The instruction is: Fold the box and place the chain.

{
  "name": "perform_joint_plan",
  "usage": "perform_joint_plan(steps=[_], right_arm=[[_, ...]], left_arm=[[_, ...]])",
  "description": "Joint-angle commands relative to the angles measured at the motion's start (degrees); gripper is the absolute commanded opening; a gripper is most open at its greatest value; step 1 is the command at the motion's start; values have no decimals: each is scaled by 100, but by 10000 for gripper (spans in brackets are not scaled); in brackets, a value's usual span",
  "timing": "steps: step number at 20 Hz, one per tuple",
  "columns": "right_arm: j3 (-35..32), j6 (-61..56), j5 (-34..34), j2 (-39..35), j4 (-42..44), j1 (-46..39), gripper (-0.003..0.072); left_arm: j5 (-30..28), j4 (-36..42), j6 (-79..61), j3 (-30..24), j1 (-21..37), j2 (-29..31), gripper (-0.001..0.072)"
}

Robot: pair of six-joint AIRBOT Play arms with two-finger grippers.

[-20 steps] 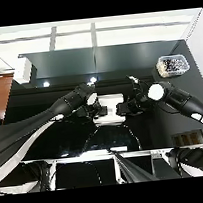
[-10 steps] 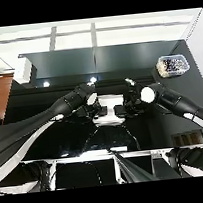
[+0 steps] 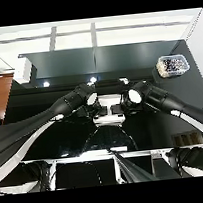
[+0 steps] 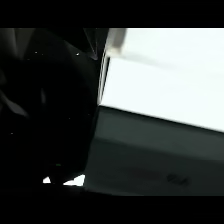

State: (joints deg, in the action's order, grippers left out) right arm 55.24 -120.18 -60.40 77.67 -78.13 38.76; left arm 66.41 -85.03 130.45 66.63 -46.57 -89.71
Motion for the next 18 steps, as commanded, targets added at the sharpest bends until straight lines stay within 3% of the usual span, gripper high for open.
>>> perform_joint_plan(steps=[1,12,13,14,15,16,18], right_arm=[[251,-546,-256,188,-310,101,326],[271,-997,-339,457,-382,273,313],[271,-990,-339,457,-382,271,237],[271,-992,-339,457,-385,271,237],[271,-994,-339,457,-376,271,184],[271,-994,-343,457,-376,273,46],[271,-1040,-343,457,-372,273,14]], left_arm=[[7,-2,-13,2,2,2,27],[9,-2,-13,2,2,2,27],[9,-2,-13,2,2,2,27],[7,-2,-13,2,2,2,27],[9,0,-13,2,2,2,27],[9,0,-13,2,2,2,27],[9,0,-11,2,2,2,27]])
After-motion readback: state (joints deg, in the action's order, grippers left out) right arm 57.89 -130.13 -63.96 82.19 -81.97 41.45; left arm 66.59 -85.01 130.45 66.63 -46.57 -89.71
